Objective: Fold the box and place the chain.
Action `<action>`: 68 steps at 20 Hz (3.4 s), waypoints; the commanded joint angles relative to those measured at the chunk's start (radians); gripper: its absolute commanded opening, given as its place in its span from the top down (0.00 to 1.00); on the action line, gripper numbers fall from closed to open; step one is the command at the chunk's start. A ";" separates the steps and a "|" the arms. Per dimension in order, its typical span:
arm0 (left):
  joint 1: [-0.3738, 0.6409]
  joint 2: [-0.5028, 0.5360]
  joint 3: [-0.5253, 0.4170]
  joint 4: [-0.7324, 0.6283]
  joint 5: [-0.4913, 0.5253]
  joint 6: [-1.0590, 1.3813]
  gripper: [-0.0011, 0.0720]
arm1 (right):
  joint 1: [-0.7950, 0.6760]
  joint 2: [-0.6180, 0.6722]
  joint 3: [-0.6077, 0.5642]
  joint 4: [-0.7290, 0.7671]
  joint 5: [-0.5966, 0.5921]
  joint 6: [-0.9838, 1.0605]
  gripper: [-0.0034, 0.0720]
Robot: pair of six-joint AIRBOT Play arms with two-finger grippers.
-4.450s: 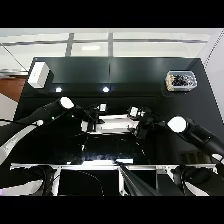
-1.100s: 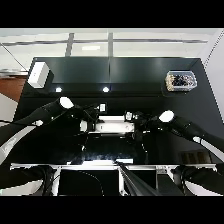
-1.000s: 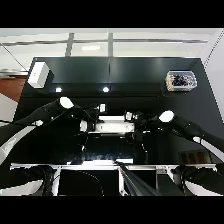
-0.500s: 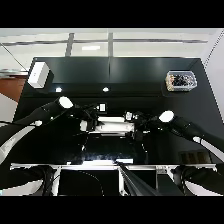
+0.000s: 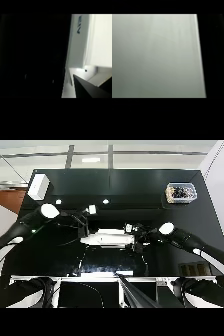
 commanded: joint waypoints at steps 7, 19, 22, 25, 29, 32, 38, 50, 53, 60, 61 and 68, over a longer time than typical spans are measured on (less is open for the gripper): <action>0.068 0.173 -0.036 -0.102 -0.415 -0.504 0.95 | 0.001 -0.001 0.000 0.000 0.000 0.000 0.20; -0.204 0.039 -0.133 -0.338 0.378 -0.458 0.95 | 0.002 -0.001 0.000 -0.001 0.000 0.000 0.20; -0.205 -0.016 -0.132 -0.336 0.441 -0.456 0.95 | 0.002 -0.001 0.000 -0.004 0.000 0.000 0.20; -0.205 -0.049 -0.132 -0.333 0.477 -0.454 0.95 | 0.002 -0.001 0.000 -0.005 0.000 0.000 0.20; -0.205 -0.049 -0.132 -0.328 0.404 -0.454 0.95 | 0.002 -0.001 0.000 -0.005 0.000 0.000 0.20; -0.203 -0.031 -0.129 -0.222 0.350 -0.455 0.95 | 0.002 -0.001 0.000 -0.005 0.000 0.000 0.20; -0.048 0.209 -0.129 -0.119 0.323 -0.459 0.94 | 0.002 -0.001 0.000 -0.005 0.001 0.000 0.20; 0.098 0.180 -0.186 0.014 -0.066 0.093 0.05 | 0.002 -0.001 0.000 -0.015 0.011 -0.001 0.20; 0.051 0.119 -0.186 -0.002 -0.019 0.194 0.05 | 0.004 -0.001 0.000 -0.015 0.010 -0.001 0.20; -0.061 0.048 -0.185 -0.057 0.037 0.196 0.05 | 0.004 -0.001 0.000 -0.015 0.008 -0.001 0.20; -0.072 0.048 -0.185 -0.068 0.051 0.196 0.05 | 0.004 -0.001 0.000 -0.015 0.008 -0.001 0.20; -0.085 0.047 -0.185 -0.078 0.077 0.195 0.31 | 0.004 -0.001 0.000 -0.015 0.008 -0.001 0.20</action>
